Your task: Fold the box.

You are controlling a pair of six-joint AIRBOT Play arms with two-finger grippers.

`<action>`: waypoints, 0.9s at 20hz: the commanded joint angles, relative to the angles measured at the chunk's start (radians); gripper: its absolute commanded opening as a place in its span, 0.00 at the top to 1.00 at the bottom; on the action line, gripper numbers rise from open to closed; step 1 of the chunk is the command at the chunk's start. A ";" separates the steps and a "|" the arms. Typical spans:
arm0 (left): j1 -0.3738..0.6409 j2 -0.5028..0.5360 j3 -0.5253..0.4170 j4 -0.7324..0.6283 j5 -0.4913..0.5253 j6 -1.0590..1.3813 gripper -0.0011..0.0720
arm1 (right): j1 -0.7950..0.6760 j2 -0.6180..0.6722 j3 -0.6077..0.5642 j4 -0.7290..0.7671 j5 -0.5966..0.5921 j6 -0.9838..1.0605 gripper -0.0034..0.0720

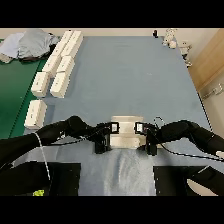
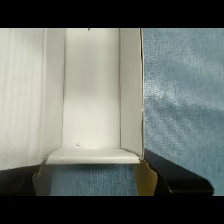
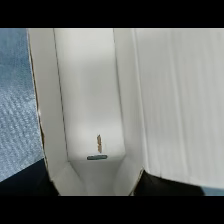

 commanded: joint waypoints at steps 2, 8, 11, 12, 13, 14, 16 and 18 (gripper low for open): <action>-0.010 -0.013 0.005 0.001 0.018 0.000 0.04 | 0.001 0.000 0.000 0.000 0.000 0.001 0.23; -0.011 -0.013 0.005 0.005 0.024 0.008 0.42 | 0.001 0.000 0.000 0.000 0.000 0.000 0.23; -0.011 -0.013 0.005 0.005 0.023 0.007 0.41 | 0.001 0.000 0.000 0.000 0.000 0.000 0.23; -0.011 -0.013 0.005 0.005 0.023 0.007 0.41 | 0.001 0.000 0.000 0.000 0.000 0.000 0.23; -0.011 -0.013 0.005 0.005 0.023 0.007 0.41 | 0.001 0.000 0.000 0.000 0.000 0.000 0.23; -0.011 -0.013 0.005 0.005 0.023 0.007 0.41 | 0.001 0.000 0.000 0.000 0.000 0.000 0.23; -0.011 -0.013 0.005 0.005 0.023 0.006 0.41 | 0.001 0.000 0.000 0.000 0.000 0.001 0.23; -0.011 -0.013 0.005 0.005 0.023 0.006 0.41 | 0.001 0.000 0.000 0.000 0.000 0.000 0.23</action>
